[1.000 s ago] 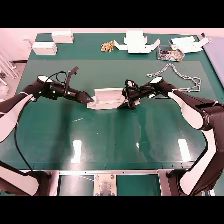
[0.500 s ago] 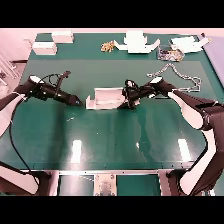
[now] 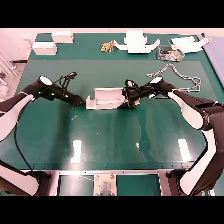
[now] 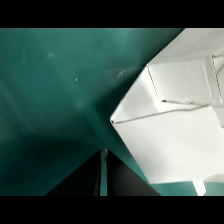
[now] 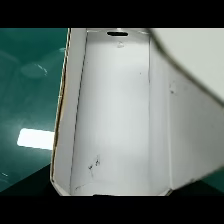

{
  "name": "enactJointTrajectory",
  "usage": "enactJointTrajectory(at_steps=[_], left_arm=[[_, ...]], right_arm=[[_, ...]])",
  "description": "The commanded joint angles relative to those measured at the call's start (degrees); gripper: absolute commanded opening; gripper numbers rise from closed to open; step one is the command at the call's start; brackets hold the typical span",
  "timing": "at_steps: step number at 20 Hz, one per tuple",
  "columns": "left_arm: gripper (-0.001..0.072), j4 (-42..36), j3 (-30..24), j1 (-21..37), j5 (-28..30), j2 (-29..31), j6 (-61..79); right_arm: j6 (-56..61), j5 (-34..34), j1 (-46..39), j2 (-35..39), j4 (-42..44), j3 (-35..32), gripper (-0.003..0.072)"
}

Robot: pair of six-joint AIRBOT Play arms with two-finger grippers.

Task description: Fold the box and place the chain.

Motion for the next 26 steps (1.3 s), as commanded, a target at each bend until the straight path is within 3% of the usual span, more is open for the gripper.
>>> enactJointTrajectory(at_steps=[1,13,14,15,16,26], left_arm=[[0.0072,0.22,-0.02,-1.68,2.43,-0.02,-3.21],[0.0075,-8.28,0.85,-2.56,-1.95,1.66,-1.53],[0.0103,-8.81,0.87,-2.56,-2.12,1.66,-1.53],[0.0286,-9.49,0.87,-2.56,-2.4,1.7,-1.57],[0.0356,-10.19,0.87,-2.56,-2.56,1.7,-1.57],[0.0356,-10.95,0.83,-3.21,-1.99,2.84,-1.62]], right_arm=[[0.0,0.0,0.0,-0.02,0.02,0.0,0.0566],[0.0,0.0,0.0,-0.02,0.0,0.0,0.0567],[0.0,0.0,0.0,-0.02,0.02,0.0,0.0567],[0.0,0.0,0.0,-0.02,0.0,0.0,0.0567],[0.0,0.0,0.0,-0.02,0.02,0.0,0.0567],[0.0,0.0,0.0,-0.02,0.02,0.0,0.0567]])
